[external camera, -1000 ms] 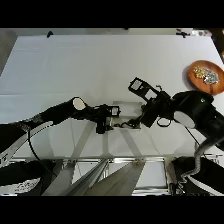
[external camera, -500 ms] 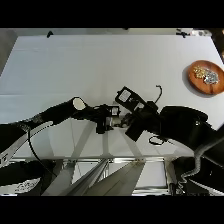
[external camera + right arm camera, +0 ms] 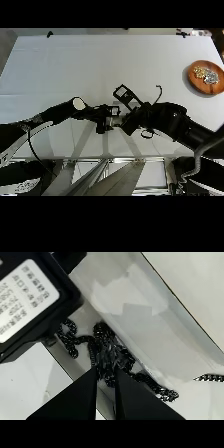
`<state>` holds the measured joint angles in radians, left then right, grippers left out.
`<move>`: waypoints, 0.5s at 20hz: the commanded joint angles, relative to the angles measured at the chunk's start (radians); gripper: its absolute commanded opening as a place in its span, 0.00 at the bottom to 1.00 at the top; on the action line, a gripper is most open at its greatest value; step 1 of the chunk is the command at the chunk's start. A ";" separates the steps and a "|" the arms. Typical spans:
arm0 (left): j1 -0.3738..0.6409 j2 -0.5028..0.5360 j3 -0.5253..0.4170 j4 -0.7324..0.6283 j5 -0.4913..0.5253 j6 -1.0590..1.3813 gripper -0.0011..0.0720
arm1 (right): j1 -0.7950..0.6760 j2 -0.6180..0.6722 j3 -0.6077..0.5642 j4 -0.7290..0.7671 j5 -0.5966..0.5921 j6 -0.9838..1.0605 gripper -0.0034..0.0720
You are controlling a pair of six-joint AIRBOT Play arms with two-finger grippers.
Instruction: Fold the box and place the chain.
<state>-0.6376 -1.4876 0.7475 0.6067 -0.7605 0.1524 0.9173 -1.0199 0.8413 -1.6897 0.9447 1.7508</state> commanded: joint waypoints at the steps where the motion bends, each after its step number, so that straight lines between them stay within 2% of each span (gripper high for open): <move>1: 0.000 0.000 0.001 0.000 0.000 0.000 0.49 | -0.010 -0.023 0.001 0.004 0.009 0.007 0.22; 3: 0.000 0.000 0.001 0.000 0.000 0.000 0.49 | -0.010 -0.023 0.001 0.004 0.013 0.007 0.23; 4: 0.000 0.000 0.001 0.000 0.000 0.000 0.49 | -0.012 -0.023 0.001 0.003 0.021 0.006 0.29; 5: 0.000 0.000 0.001 0.000 0.000 0.000 0.49 | -0.023 -0.020 0.001 0.006 0.037 0.006 0.41; 6: 0.000 0.000 0.001 0.000 0.000 0.000 0.49 | -0.044 -0.014 0.001 0.006 0.066 0.006 0.46; 8: 0.000 0.000 0.001 0.000 0.000 0.000 0.49 | -0.121 0.006 0.001 0.003 0.137 0.005 0.45; 10: 0.000 0.000 0.001 0.000 0.000 0.000 0.49 | -0.256 0.020 0.001 0.000 0.188 0.005 0.44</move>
<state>-0.6376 -1.4876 0.7475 0.6067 -0.7605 0.1528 0.7864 -1.0161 0.8413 -1.6863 1.0492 1.7557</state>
